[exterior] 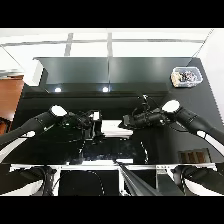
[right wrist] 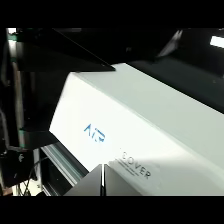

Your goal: Fold the box and place the chain.

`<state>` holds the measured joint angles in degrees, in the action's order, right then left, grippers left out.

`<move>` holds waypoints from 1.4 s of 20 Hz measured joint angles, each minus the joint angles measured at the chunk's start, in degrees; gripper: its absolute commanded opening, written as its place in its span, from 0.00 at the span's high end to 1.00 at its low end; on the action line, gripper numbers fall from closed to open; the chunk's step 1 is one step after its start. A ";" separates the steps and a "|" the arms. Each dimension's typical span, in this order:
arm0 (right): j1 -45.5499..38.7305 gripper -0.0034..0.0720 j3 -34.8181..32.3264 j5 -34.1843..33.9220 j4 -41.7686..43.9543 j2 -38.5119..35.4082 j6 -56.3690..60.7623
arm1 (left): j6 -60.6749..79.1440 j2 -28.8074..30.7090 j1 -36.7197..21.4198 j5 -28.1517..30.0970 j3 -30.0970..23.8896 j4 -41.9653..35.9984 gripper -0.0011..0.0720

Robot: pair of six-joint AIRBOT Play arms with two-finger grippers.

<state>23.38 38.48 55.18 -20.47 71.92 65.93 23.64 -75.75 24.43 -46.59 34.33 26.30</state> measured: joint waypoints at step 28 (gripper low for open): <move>-27.10 0.94 7.28 23.43 -17.53 -15.69 -2.29 | -4.68 4.96 -0.72 -0.11 1.40 4.52 0.01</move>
